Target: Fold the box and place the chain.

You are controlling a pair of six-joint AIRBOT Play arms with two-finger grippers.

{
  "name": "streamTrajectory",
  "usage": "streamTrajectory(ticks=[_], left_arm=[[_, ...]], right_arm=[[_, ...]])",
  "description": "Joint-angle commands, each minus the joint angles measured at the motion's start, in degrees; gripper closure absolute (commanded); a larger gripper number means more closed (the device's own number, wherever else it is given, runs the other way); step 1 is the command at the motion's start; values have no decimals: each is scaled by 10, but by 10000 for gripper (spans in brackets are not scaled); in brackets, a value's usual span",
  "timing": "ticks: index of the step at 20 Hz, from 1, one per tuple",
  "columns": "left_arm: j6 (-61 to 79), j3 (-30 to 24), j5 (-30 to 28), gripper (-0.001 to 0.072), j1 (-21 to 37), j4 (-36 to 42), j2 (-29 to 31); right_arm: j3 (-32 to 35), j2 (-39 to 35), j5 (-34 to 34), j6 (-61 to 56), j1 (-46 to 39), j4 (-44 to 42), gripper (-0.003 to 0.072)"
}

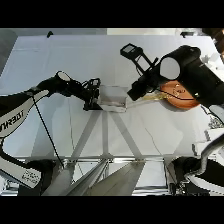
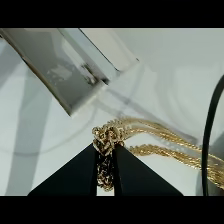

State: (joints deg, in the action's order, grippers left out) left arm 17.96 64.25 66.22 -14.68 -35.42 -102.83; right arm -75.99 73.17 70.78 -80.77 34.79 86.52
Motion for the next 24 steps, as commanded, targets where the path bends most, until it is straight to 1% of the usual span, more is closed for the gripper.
streamTrajectory(ticks=[1,4,6,9,12,14,17,22,24], left_arm=[[0,0,0,319,0,0,0],[0,0,0,319,0,0,0],[0,0,0,319,0,0,0],[0,0,0,319,0,0,0],[0,0,0,319,0,0,0],[0,0,0,319,0,0,0],[0,0,0,319,0,0,0],[0,0,0,319,0,0,0],[0,0,0,319,0,0,0]], right_arm=[[0,3,-45,-4,33,-2,680],[0,6,-90,-4,45,-41,680],[0,6,-132,-2,45,-86,681],[0,6,-195,3,45,-126,682],[0,6,-222,24,45,-155,683],[0,7,-218,35,45,-145,682],[0,26,-181,32,45,-90,682],[0,111,-125,26,45,-88,678],[0,130,-112,26,45,-87,665]])
